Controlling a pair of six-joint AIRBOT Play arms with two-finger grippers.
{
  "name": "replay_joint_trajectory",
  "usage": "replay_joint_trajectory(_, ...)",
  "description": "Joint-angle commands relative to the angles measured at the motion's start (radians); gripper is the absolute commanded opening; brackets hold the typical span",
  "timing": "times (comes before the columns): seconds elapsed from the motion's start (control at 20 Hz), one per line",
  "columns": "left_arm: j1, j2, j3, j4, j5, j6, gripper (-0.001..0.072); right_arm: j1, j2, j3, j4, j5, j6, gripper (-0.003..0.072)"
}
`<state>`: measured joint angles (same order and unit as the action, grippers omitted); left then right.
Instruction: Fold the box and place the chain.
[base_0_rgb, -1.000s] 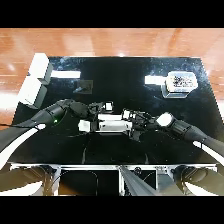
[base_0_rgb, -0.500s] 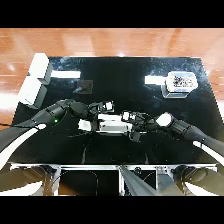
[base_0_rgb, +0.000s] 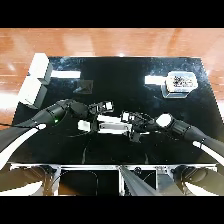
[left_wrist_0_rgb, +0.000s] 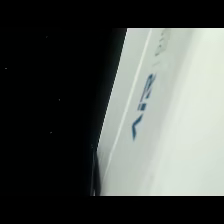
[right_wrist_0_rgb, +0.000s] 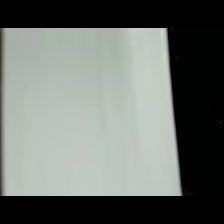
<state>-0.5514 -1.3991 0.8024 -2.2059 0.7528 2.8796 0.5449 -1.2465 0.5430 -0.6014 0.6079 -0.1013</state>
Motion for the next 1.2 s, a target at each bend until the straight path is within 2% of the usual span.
replay_joint_trajectory(0.0,0.001,0.001,0.001,-0.002,0.004,-0.008,0.0165,-0.001,0.000,0.000,0.000,-0.009,0.000,0.0463)
replay_joint_trajectory(0.15,0.001,0.001,0.001,-0.002,0.005,-0.008,0.0182,-0.001,0.000,0.000,0.000,-0.009,0.000,0.0466)
replay_joint_trajectory(0.2,0.001,0.001,0.001,-0.002,0.005,-0.008,0.0182,0.000,0.000,0.000,0.000,-0.009,0.000,0.0560)
replay_joint_trajectory(0.4,0.001,0.001,0.001,-0.002,0.005,-0.008,0.0183,0.000,0.000,0.000,0.000,-0.009,0.000,0.0566)
replay_joint_trajectory(0.45,0.001,0.001,0.001,-0.002,0.005,-0.008,0.0217,-0.001,0.000,0.000,0.000,-0.009,0.000,0.0566)
replay_joint_trajectory(0.55,0.001,0.001,0.002,-0.002,0.005,-0.022,0.0335,-0.001,0.000,0.000,0.000,-0.009,0.000,0.0567)
replay_joint_trajectory(0.6,0.001,0.001,0.003,-0.002,0.006,-0.038,0.0366,-0.001,0.000,0.000,0.000,-0.009,0.000,0.0567)
replay_joint_trajectory(0.85,0.002,0.032,0.032,0.009,0.068,-0.070,0.0383,-0.001,0.000,0.000,0.000,-0.009,0.001,0.0567)
replay_joint_trajectory(0.9,0.002,0.049,0.033,0.032,0.067,-0.102,0.0492,-0.001,0.000,0.000,0.000,-0.009,0.002,0.0567)
replay_joint_trajectory(0.95,0.003,0.068,0.033,0.074,0.068,-0.151,0.0562,0.000,0.000,0.000,0.000,-0.009,0.007,0.0567)
replay_joint_trajectory(1.15,0.008,0.137,0.033,0.241,0.139,-0.293,0.0564,-0.001,0.000,0.000,-0.001,-0.009,0.012,0.0567)
